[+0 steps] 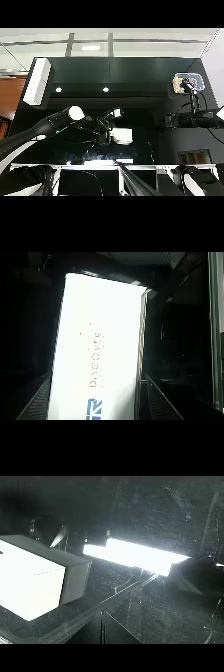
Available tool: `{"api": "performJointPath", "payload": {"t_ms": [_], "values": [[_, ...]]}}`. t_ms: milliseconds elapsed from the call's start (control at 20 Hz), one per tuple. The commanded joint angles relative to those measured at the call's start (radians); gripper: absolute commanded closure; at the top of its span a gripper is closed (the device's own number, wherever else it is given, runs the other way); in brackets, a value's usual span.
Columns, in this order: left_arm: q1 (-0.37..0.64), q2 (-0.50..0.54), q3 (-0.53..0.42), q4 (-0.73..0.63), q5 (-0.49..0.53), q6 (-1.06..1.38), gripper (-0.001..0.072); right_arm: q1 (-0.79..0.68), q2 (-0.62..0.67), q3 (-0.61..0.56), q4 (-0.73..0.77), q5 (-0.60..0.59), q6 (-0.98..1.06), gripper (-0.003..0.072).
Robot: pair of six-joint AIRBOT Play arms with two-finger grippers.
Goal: Fold the box and place the chain.
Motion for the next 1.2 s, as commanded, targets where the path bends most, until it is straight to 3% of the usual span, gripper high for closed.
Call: {"api": "performJointPath", "payload": {"t_ms": [0,150,400,650,700,750,800,850,1000,1150], "values": [[-0.006,-0.001,0.000,0.018,-0.006,0.005,-0.0006,0.000,0.000,-0.001,0.000,-0.001,-0.001,0.0674],[-0.039,-0.002,0.000,0.074,0.031,0.008,-0.0006,0.000,0.000,-0.001,0.000,-0.003,0.000,0.0674],[-0.138,-0.023,-0.001,0.196,0.218,0.006,-0.0006,0.000,0.000,-0.001,0.000,-0.003,0.003,0.0674],[-0.188,-0.036,-0.001,0.219,0.219,-0.001,0.0001,0.000,0.000,-0.001,0.000,-0.003,0.007,0.0674],[-0.194,-0.036,0.000,0.219,0.216,-0.011,0.0029,0.000,0.000,-0.001,0.000,-0.003,0.007,0.0674],[-0.194,-0.036,0.000,0.219,0.216,-0.062,0.0139,0.000,0.000,-0.001,0.000,-0.003,0.007,0.0674],[-0.190,-0.034,0.001,0.225,0.209,-0.129,0.0288,0.000,0.000,-0.001,0.000,-0.003,0.007,0.0674],[-0.182,-0.028,0.003,0.254,0.183,-0.200,0.0343,0.000,0.000,-0.001,0.000,-0.003,0.007,0.0674],[-0.125,0.027,0.003,0.452,0.087,-0.527,0.0343,0.000,0.000,-0.001,0.000,-0.003,0.007,0.0674],[0.000,0.119,0.000,0.734,-0.080,-0.878,0.0343,0.000,0.000,-0.001,0.000,-0.003,0.007,0.0674]]}}
